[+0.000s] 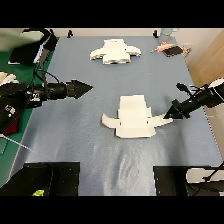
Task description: Fold the box.
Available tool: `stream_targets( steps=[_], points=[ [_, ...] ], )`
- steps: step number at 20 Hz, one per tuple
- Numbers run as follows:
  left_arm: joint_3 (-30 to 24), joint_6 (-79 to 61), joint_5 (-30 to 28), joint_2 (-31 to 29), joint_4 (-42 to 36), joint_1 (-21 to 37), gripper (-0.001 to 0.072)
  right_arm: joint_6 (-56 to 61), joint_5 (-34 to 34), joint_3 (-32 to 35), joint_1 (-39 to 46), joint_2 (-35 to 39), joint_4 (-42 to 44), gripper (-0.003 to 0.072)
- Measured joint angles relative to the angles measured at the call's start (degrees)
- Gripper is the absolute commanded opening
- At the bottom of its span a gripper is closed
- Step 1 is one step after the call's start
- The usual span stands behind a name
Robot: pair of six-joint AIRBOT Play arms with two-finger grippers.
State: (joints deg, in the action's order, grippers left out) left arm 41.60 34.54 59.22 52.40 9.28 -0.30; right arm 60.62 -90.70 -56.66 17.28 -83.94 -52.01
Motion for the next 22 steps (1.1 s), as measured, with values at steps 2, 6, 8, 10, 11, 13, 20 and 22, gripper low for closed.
stream_targets(
  steps=[2,6,8,10,11,13,20,22],
  points=[
    [0.00,0.02,0.07,0.00,-0.02,0.00,0.0656,-0.11,1.18,1.57,-2.51,0.55,1.14,0.0002],
    [0.00,1.53,0.35,0.00,0.76,0.00,0.0655,-1.09,9.16,6.36,-9.42,6.34,3.48,0.0001],
    [0.00,3.04,0.46,0.00,2.56,0.00,0.0656,-1.20,14.91,9.27,-12.79,12.07,3.93,0.0001],
    [0.02,5.09,0.46,0.00,5.46,0.00,0.0655,-1.14,19.02,12.28,-15.98,18.75,4.07,0.0001],
    [0.02,6.25,0.42,0.00,7.28,0.00,0.0655,-0.94,20.65,13.70,-17.38,22.08,4.07,0.0001],
    [0.00,9.27,-0.37,0.02,11.58,0.00,0.0656,0.61,23.63,16.65,-20.39,28.74,3.72,0.0001],
    [0.07,14.58,-4.17,4.50,20.92,0.00,0.0655,12.17,29.16,26.03,-31.56,44.96,-4.11,0.0002],
    [0.22,13.29,-4.52,7.80,20.68,0.00,0.0655,14.40,30.25,27.30,-33.90,46.84,-5.27,0.0002]
  ],
)
